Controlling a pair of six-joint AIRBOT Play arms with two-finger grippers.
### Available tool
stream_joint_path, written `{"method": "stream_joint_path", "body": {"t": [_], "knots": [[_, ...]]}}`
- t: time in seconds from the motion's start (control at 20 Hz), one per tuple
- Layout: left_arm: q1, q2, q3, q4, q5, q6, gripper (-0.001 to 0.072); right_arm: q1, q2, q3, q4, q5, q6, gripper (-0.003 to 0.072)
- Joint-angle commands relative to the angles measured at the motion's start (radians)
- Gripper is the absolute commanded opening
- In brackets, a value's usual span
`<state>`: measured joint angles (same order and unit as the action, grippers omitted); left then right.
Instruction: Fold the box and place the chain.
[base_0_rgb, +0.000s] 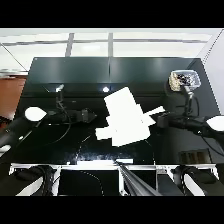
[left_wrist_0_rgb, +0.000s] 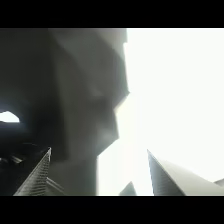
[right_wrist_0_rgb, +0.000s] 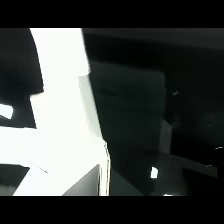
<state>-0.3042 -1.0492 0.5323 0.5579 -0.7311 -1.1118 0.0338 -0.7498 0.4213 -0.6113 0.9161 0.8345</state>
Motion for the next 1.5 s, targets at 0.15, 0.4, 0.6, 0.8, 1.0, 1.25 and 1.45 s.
{"method": "stream_joint_path", "body": {"t": [0.15,0.4,0.6,0.8,1.0,1.25,1.45], "knots": [[-0.002,-0.311,0.001,-0.533,-0.140,0.539,0.0704,0.155,0.031,-0.042,-0.010,-0.088,0.061,0.0044],[0.003,-0.421,0.009,-0.552,-0.246,0.676,0.0703,0.155,0.030,-0.042,-0.013,-0.083,0.109,0.0044],[-0.002,-0.457,0.032,-0.540,-0.431,0.851,0.0702,0.155,0.031,-0.042,-0.014,-0.084,0.117,0.0044],[-0.001,-0.461,0.078,-0.407,-0.441,0.871,0.0681,0.155,0.030,-0.042,-0.014,-0.086,0.120,0.0044],[0.000,-0.461,0.116,-0.354,-0.419,0.929,0.0545,0.155,0.030,-0.042,-0.015,-0.082,0.124,0.0044],[0.000,-0.477,0.141,-0.358,-0.408,0.930,0.0102,0.155,0.030,-0.042,-0.034,-0.051,0.141,0.0044],[0.013,-0.521,0.183,-0.335,-0.505,0.989,0.0027,0.139,0.030,-0.030,-0.070,0.005,0.189,0.0711]]}}
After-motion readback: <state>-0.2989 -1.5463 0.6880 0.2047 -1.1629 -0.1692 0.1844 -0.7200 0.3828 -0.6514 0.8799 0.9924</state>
